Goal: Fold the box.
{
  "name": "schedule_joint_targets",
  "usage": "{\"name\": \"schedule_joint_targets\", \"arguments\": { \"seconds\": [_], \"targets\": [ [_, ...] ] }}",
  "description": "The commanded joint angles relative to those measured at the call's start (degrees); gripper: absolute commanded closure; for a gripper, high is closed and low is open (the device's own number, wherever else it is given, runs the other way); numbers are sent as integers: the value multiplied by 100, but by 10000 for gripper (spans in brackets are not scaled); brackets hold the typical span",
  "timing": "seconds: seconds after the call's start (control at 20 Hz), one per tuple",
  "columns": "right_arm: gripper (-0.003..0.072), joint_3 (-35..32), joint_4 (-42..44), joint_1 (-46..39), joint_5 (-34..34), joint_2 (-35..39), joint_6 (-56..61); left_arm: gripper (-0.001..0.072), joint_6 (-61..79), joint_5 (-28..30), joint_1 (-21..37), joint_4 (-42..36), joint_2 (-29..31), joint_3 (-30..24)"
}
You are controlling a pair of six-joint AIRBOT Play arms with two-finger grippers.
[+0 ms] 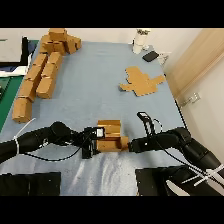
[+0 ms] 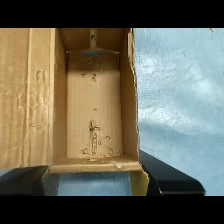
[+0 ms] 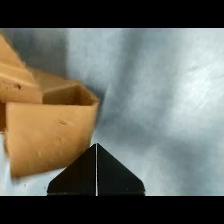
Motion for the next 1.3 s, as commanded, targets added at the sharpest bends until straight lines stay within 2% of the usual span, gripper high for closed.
{"name": "schedule_joint_targets", "arguments": {
  "seconds": [0.0, 0.2, 0.4, 0.45, 0.5, 0.85, 0.95, 1.0, 1.05, 1.1, 1.15, 1.25],
  "targets": [
    [679, -2, -68, -2, -170, 22, 24, 318, -7, 0, 11, 22, 4, 4],
    [680, -2, -72, -2, -232, 22, 24, 318, -7, 0, 9, 22, 4, 4],
    [679, 0, 144, -2, 280, 22, -203, 318, -7, 0, 11, 22, 4, 2],
    [624, 13, 323, -2, 380, 22, -284, 318, -7, 0, 9, 22, 4, 4],
    [494, 68, 437, -2, 376, 22, -289, 318, -7, 0, 9, 22, 4, 4],
    [478, 415, 455, -2, 186, 20, -210, 318, -7, 0, 9, 22, 4, 2],
    [378, 415, 461, -2, 168, 9, -125, 318, -7, 0, 11, 22, 4, 4],
    [377, 415, 474, -2, 160, 9, -111, 318, -7, 0, 11, 22, 4, 4],
    [340, 413, 520, -2, 168, 9, -111, 318, -7, 0, 9, 22, 4, 4],
    [173, 415, 577, -2, 177, -2, -111, 318, -7, 0, 9, 22, 4, 4],
    [147, 413, 627, -2, 181, -26, -111, 318, -7, 0, 11, 22, 4, 4],
    [149, 413, 640, -2, 210, -168, -109, 318, -7, 0, 11, 22, 4, 2]
  ]
}}
